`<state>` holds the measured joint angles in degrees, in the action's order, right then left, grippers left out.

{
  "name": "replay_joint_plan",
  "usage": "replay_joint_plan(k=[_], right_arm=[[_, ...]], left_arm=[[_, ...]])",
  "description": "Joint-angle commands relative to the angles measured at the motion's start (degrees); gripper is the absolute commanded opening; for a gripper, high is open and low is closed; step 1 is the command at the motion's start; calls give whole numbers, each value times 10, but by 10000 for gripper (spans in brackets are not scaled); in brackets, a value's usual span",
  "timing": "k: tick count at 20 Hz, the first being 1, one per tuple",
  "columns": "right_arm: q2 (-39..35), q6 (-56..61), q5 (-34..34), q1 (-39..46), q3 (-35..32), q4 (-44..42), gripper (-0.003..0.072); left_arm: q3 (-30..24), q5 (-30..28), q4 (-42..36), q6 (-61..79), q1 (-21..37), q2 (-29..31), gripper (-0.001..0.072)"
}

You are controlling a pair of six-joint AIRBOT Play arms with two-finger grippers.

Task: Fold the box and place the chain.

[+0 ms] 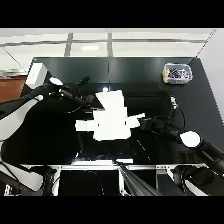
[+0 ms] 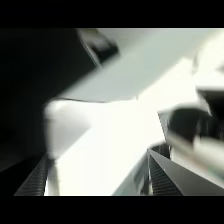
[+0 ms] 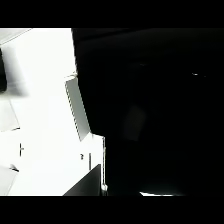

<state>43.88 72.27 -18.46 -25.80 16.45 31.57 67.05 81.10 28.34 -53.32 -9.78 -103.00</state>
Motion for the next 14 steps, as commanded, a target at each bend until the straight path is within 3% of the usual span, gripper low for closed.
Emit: replay_joint_plan(k=[1,4,6,8,12,13,14], right_arm=[[0,0,-7,0,0,0,19],[0,0,-13,0,0,0,19],[0,0,-13,0,0,2,19],[0,0,-13,0,0,2,19],[0,0,-13,0,0,2,19],[0,0,-13,0,0,2,19],[0,0,-13,0,0,2,19]], left_arm=[[50,111,17,104,-19,-43,630],[97,115,65,112,-32,-56,495],[119,129,80,106,-36,-70,479],[127,136,97,114,-45,-75,354],[129,120,142,120,-57,-75,308],[129,116,145,120,-60,-75,257],[129,118,143,123,-60,-75,124]])
